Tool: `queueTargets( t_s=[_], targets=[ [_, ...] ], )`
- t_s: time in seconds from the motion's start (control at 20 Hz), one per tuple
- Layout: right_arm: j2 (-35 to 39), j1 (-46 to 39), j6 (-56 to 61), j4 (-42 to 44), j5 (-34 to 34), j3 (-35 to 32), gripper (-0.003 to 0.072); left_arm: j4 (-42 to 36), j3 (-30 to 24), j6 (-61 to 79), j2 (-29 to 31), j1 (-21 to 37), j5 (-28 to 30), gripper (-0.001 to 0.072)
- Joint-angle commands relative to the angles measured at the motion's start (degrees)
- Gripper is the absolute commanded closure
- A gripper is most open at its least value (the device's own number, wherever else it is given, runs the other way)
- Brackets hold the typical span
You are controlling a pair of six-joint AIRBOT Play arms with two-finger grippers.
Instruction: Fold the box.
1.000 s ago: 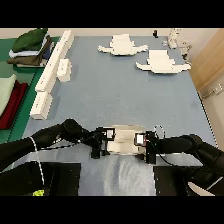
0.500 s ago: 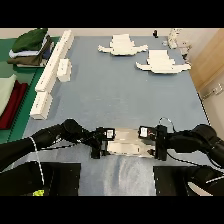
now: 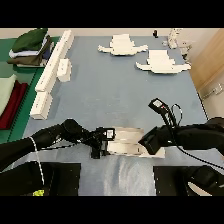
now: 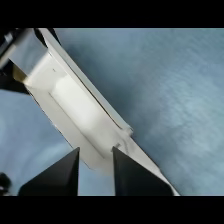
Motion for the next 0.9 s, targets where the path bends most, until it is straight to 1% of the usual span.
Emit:
queueTargets(
  t_s=[0.0, 0.05, 0.1, 0.15, 0.25, 0.4, 0.85],
  targets=[
    [-7.5, 3.5, 9.6, 10.5, 15.5, -0.1, 0.0535, 0.0, 0.0, 0.0, 0.0, 0.0, 0.0, 0.0199],
    [-10.7, 4.2, 10.1, 10.5, 19.0, 0.0, 0.0540, 0.0, 0.0, 0.0, 0.0, 0.0, 0.0, 0.0198],
    [-14.0, 4.2, 10.1, 10.3, 21.7, 0.1, 0.0627, 0.0, 0.0, 0.0, 0.0, 0.0, 0.0, 0.0199],
    [-16.7, 4.2, 10.1, 9.9, 23.8, 0.2, 0.0667, 0.0, 0.0, 0.0, 0.0, 0.0, 0.0, 0.0198],
    [-20.8, 4.2, 10.1, 9.9, 27.1, 0.3, 0.0666, 0.0, 0.0, 0.0, 0.0, 0.0, 0.0, 0.0198],
    [-23.9, 4.2, 10.1, 9.7, 27.5, 0.3, 0.0666, 0.0, 0.0, 0.0, 0.0, 0.0, 0.0, 0.0199],
    [-26.0, 4.2, 10.1, 8.0, 27.3, 0.3, 0.0667, 0.0, 0.0, 0.0, 0.0, 0.0, 0.9, 0.0199]
  ],
)
